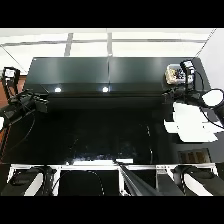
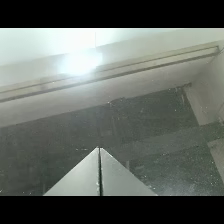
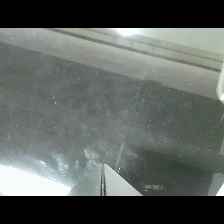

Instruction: Fold the box and place the chain.

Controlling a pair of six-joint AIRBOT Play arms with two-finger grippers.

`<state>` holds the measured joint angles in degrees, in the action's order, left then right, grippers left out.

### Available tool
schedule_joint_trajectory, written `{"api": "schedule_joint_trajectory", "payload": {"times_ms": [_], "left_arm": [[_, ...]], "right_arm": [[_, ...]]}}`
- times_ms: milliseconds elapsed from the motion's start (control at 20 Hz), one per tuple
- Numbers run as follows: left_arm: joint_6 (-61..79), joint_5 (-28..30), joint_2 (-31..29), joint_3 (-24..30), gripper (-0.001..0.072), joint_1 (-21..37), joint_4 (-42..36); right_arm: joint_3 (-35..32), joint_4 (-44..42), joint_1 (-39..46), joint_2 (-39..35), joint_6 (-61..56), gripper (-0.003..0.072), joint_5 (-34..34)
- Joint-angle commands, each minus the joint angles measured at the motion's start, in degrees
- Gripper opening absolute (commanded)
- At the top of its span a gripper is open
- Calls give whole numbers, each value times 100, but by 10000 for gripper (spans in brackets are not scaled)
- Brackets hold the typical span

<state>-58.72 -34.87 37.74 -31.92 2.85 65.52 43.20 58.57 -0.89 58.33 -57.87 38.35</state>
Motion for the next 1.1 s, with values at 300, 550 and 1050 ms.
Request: {"api": "schedule_joint_trajectory", "payload": {"times_ms": [300, 550, 1050], "left_arm": [[0, 0, -4, 2, 31, 0, 2], [0, 0, -4, 2, 31, 0, 2], [0, 649, 437, 44, 252, -44, -1368]], "right_arm": [[0, 0, -7, 4, -2, 19, 0], [0, 0, -7, 4, -2, 19, 0], [-2, -553, 22, 13, -7, 720, -715]]}}
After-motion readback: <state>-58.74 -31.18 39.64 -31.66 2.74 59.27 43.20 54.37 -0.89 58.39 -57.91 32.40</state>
